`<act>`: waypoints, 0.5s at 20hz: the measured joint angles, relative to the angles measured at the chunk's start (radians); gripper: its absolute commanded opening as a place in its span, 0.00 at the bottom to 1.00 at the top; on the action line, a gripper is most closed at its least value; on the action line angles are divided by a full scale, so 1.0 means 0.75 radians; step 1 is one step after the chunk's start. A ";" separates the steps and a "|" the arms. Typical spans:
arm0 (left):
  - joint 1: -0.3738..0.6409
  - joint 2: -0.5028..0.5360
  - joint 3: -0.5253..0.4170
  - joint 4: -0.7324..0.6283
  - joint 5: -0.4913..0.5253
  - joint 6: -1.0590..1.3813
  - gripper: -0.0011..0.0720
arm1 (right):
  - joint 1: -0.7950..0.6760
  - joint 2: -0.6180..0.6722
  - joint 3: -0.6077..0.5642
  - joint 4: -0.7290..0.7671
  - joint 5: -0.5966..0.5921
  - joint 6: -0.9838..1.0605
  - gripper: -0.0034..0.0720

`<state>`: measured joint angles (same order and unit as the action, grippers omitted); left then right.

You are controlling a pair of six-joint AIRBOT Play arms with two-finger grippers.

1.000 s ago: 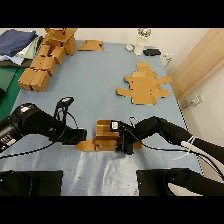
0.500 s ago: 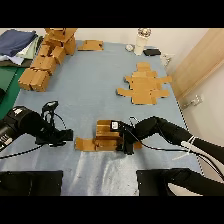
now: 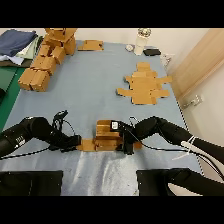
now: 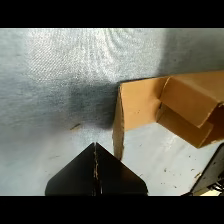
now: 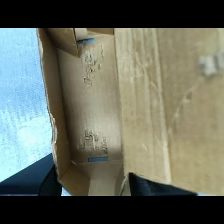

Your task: Fold the box.

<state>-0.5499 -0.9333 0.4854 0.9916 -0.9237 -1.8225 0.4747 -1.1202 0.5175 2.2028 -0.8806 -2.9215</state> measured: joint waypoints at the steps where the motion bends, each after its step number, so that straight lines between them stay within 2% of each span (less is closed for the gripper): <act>1: 0.000 -0.020 -0.003 -0.024 0.016 0.020 0.03 | 0.000 0.000 0.000 0.000 0.000 0.000 0.67; 10: -0.103 -0.103 -0.008 -0.162 0.147 0.098 0.03 | 0.000 0.000 0.000 0.000 0.001 -0.001 0.67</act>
<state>-0.6270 -1.0103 0.4793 0.8700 -0.8135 -1.7493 0.4747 -1.1202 0.5175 2.2028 -0.8803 -2.9219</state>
